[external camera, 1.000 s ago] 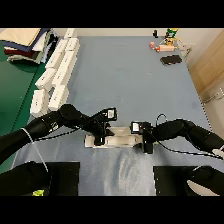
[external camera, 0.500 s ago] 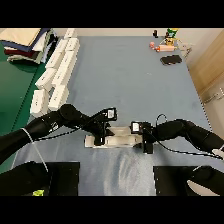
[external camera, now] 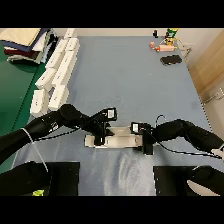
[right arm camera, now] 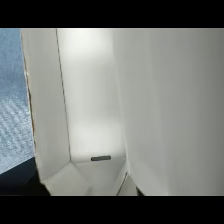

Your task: Fold the box.

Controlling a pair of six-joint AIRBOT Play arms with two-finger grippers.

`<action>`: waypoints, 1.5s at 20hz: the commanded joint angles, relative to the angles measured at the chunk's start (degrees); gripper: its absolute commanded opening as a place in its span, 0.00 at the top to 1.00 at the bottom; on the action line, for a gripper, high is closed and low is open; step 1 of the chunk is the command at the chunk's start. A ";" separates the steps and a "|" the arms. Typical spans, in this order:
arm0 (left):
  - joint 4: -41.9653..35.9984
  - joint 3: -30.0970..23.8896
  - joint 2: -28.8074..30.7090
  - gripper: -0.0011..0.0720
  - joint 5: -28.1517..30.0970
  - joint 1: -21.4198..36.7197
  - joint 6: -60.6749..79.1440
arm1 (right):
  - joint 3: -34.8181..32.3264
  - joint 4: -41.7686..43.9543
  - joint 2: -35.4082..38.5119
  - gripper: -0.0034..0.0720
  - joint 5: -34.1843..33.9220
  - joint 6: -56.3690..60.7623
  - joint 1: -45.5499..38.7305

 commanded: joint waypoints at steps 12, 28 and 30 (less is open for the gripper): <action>0.00 -0.02 -0.02 0.97 0.00 0.00 0.00 | 0.07 -1.07 5.70 0.10 0.33 0.24 0.04; 0.02 -0.02 -0.02 0.97 0.09 0.00 0.15 | 0.09 -1.05 1.84 0.35 -0.04 0.70 0.04; 0.02 -0.02 -0.02 0.97 0.07 0.02 0.15 | 0.09 -1.05 1.84 0.35 0.00 0.66 0.04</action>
